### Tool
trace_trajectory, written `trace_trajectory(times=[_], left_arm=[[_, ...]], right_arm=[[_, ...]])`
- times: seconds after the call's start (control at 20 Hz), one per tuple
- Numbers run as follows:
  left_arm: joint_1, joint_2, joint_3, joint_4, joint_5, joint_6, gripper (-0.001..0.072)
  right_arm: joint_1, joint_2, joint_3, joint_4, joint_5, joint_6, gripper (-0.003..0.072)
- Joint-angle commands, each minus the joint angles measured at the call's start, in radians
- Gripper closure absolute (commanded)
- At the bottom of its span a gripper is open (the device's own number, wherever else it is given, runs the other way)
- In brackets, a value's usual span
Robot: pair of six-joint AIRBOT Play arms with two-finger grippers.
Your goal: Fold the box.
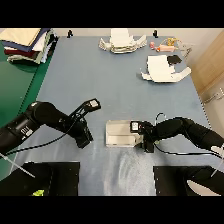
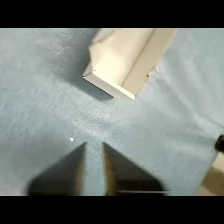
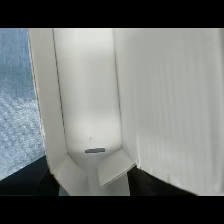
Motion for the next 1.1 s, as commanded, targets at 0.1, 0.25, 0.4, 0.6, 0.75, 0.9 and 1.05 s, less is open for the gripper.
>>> trace_trajectory(times=[0.1, 0.25, 0.4, 0.6, 0.75, 0.9, 1.05], left_arm=[[0.023, 0.018, -0.155, -0.117, 0.208, 0.496, 0.0086], [0.022, 0.016, -0.262, -0.314, 0.383, 0.675, 0.0013], [0.005, -0.018, -0.292, -0.403, 0.407, 0.729, 0.0013], [-0.034, -0.088, -0.291, -0.441, 0.411, 0.875, 0.0013], [-0.049, -0.125, -0.283, -0.444, 0.449, 0.892, 0.0013], [-0.049, -0.171, -0.239, -0.45, 0.457, 0.892, 0.0013], [-0.05, -0.205, -0.217, -0.462, 0.457, 0.892, 0.0013]], right_arm=[[0.001, 0.0, 0.0, 0.0, 0.0, 0.0, 0.0247], [0.001, 0.0, 0.0, 0.0, 0.0, 0.0, 0.0247], [0.001, 0.0, 0.0, 0.0, 0.0, 0.0, 0.0246], [0.001, 0.0, 0.0, 0.0, 0.0, 0.0, 0.0247], [0.001, 0.0, 0.0, 0.0, 0.0, 0.0, 0.0246], [0.001, 0.0, 0.0, 0.0, 0.0, 0.0, 0.0246], [0.001, 0.0, 0.0, 0.0, 0.0, 0.0, 0.0247]])
